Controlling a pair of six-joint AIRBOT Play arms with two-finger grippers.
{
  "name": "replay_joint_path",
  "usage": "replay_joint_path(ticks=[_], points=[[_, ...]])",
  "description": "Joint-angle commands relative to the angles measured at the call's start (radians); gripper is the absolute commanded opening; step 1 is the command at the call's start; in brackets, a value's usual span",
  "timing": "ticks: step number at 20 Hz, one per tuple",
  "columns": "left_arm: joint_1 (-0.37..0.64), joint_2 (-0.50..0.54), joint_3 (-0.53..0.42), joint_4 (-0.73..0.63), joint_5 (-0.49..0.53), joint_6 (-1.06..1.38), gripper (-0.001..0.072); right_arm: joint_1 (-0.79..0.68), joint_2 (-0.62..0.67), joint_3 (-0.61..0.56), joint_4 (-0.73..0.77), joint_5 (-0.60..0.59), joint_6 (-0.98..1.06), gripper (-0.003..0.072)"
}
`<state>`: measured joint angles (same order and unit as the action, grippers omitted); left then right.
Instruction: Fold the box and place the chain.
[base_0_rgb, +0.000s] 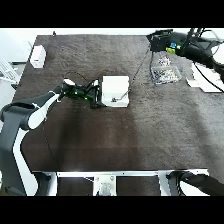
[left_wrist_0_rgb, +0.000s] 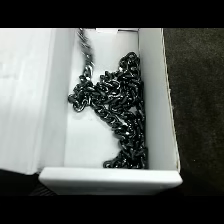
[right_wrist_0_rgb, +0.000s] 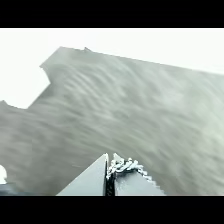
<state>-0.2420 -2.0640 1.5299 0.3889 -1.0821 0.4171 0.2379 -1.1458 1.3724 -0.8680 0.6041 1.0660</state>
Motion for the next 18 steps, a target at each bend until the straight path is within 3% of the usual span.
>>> replay_joint_path(ticks=[1,8,18], points=[[0.000,0.000,0.000,0.000,0.000,0.000,0.0234,0.136,0.077,0.000,-0.028,-0.004,0.008,0.0011],[0.000,0.000,0.000,0.000,0.000,0.000,0.0233,0.280,0.073,-0.067,-0.027,-0.107,0.063,0.0011],[0.000,0.000,0.000,0.000,0.000,0.000,0.0233,0.291,0.011,-0.275,-0.023,-0.274,0.162,0.0012]])
